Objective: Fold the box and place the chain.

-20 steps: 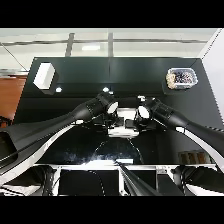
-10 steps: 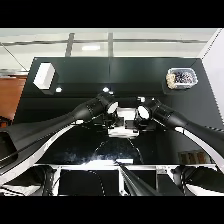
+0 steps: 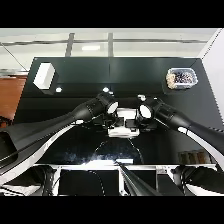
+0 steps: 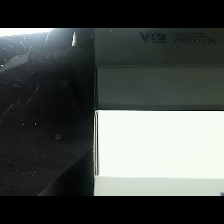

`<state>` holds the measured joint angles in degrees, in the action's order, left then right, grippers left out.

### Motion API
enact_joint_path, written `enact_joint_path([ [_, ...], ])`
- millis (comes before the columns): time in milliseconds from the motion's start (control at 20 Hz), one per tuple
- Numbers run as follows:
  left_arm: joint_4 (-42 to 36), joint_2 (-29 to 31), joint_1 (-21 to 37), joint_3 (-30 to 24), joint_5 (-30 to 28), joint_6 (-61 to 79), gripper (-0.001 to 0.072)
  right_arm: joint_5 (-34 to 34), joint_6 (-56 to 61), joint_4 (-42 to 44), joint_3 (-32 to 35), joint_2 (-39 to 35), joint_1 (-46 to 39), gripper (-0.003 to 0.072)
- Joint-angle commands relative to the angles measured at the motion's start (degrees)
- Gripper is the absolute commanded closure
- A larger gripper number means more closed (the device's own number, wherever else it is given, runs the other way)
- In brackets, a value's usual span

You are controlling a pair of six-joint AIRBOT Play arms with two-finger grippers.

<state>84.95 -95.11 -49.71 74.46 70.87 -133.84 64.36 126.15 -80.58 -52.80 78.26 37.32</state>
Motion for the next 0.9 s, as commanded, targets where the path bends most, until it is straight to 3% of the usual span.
enact_joint_path([
  [0, 0.1, 0.0, 0.1, 0.0, -0.1, 0.1, 0.0683, 0.9, -2.8, 0.2, 0.0, -2.8, -1.2, 0.0285],
  [350, 0.1, 0.0, 0.1, 0.0, -0.3, 0.1, 0.0683, 2.5, -14.8, 0.9, 0.0, -19.9, -9.5, 0.0286],
  [400, 0.1, 0.0, 0.1, 0.0, -0.3, 0.1, 0.0683, 2.3, -16.5, -0.4, 0.0, -21.9, -12.0, 0.0286],
  [500, 0.1, 0.0, 0.1, 0.0, -0.3, 0.1, 0.0683, 1.0, -17.1, -11.5, 0.0, -23.8, -16.9, 0.0286],
  [650, 0.1, 0.0, 0.1, 0.0, -0.3, 0.1, 0.0683, -9.2, -17.0, -29.6, 1.7, -22.4, -25.1, 0.0287],
  [850, 0.1, 0.0, 0.8, 0.0, -0.3, 0.1, 0.0683, -28.2, -12.0, -30.9, 1.6, -13.6, -37.2, 0.0265],
])
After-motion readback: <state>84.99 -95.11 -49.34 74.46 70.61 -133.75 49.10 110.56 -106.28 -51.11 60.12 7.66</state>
